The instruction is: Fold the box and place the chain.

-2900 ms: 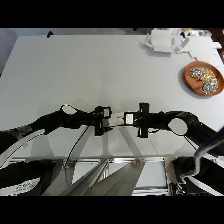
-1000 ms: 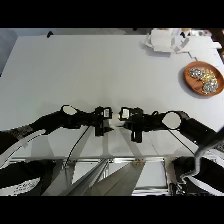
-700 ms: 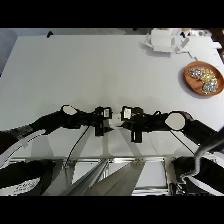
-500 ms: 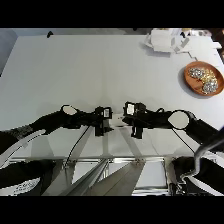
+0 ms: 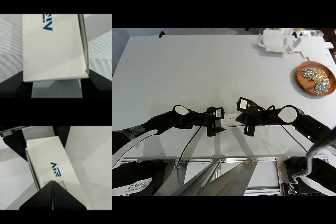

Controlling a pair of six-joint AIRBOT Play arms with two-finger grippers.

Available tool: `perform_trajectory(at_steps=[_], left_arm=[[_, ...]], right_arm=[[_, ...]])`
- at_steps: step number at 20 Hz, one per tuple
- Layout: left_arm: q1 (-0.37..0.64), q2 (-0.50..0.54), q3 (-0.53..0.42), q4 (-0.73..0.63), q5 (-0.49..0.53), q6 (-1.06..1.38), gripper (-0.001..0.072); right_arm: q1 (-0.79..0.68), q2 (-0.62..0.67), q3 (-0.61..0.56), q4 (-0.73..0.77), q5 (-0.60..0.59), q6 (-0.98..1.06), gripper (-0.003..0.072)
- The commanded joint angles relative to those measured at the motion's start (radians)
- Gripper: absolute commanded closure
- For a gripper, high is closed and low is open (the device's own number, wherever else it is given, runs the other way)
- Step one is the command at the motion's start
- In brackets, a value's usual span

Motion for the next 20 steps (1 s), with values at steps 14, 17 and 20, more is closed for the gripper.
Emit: perform_trajectory(at_steps=[14,17,20], left_arm=[[0.001,0.001,0.001,0.000,-0.001,0.000,0.0571],[0.001,0.001,0.001,0.000,0.000,0.000,0.0571],[0.001,0.001,0.001,0.000,0.000,0.000,0.0571]], right_arm=[[-0.002,-0.056,-0.082,-0.096,-0.023,0.056,0.0671],[-0.002,-0.006,-0.080,-0.093,-0.033,0.056,0.0670],[-0.002,0.067,-0.060,-0.085,-0.044,0.056,0.0670]])
